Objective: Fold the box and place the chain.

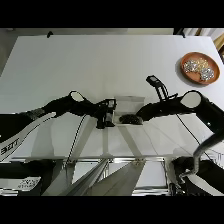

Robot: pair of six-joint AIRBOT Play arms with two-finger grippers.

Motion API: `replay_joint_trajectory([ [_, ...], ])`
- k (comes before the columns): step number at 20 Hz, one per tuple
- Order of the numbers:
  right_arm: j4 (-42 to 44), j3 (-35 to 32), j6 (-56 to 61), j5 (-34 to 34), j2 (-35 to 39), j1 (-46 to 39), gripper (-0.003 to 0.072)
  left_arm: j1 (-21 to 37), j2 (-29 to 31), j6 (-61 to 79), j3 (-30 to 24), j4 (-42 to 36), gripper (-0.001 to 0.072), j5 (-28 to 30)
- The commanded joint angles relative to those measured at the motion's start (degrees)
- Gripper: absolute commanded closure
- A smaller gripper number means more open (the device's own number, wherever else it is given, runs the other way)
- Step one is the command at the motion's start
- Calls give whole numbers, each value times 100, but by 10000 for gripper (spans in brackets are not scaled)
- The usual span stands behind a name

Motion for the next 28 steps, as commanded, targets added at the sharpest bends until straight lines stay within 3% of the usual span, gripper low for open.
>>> replay_joint_trajectory([
  [1,-107,4,-4,466,595,-608,597,0,0,-2,2,0,502,0],
  [2,-297,2,-2,699,778,-907,657,0,0,-2,2,0,502,2],
  [5,-765,-120,92,868,898,-1493,670,0,0,0,2,0,502,0],
  [9,-743,-605,33,352,643,-1447,669,0,0,-2,2,0,502,2],
  [15,-376,-439,-391,-1244,592,-1196,669,0,0,0,2,0,502,0],
  [17,-184,-157,-485,-1502,555,-1196,672,0,0,0,2,0,502,2],
  [21,-164,761,-601,-1353,-162,-1196,673,0,0,0,2,0,502,2],
  [28,-184,2457,-960,282,-2070,-494,674,0,0,0,2,0,502,2],
])
